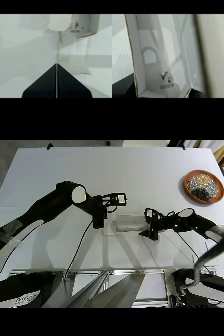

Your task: Fold the box and place the chain.

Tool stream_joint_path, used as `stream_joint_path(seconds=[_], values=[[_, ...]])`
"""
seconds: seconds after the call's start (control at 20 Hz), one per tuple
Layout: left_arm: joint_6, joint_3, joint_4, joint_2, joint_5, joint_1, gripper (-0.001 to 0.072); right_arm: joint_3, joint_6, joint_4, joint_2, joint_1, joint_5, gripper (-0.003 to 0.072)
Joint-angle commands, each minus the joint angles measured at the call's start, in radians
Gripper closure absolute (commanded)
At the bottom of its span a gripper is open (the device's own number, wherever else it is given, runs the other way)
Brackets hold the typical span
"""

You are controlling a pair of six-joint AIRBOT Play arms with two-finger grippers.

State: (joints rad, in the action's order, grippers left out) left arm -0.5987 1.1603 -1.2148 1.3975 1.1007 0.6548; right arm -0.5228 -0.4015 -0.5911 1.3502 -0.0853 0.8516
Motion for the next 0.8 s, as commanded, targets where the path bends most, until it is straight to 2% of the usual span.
stream_joint_path(seconds=[0.0,0.15,0.4,0.5,0.65,0.75], values=[[-0.026,0.000,0.180,-0.035,0.092,0.008,0.0702,0.000,0.000,0.000,0.000,-0.001,0.001,0.0236],[0.055,-0.007,0.333,-0.031,0.059,0.049,0.0702,0.000,0.000,0.000,0.000,-0.001,0.001,0.0236],[0.048,-0.007,0.364,0.026,-0.097,0.082,0.0702,0.000,0.000,0.000,0.000,-0.001,0.001,0.0236],[0.031,-0.007,0.367,0.059,-0.207,0.081,0.0702,0.000,0.000,0.000,0.000,-0.001,0.001,0.0236],[-0.070,-0.007,0.353,0.098,-0.443,0.067,0.0702,0.000,0.000,0.000,0.000,-0.001,0.001,0.0236],[-0.139,-0.007,0.354,0.130,-0.525,0.055,0.0702,0.000,0.000,0.000,0.000,-0.001,0.000,0.0236]])
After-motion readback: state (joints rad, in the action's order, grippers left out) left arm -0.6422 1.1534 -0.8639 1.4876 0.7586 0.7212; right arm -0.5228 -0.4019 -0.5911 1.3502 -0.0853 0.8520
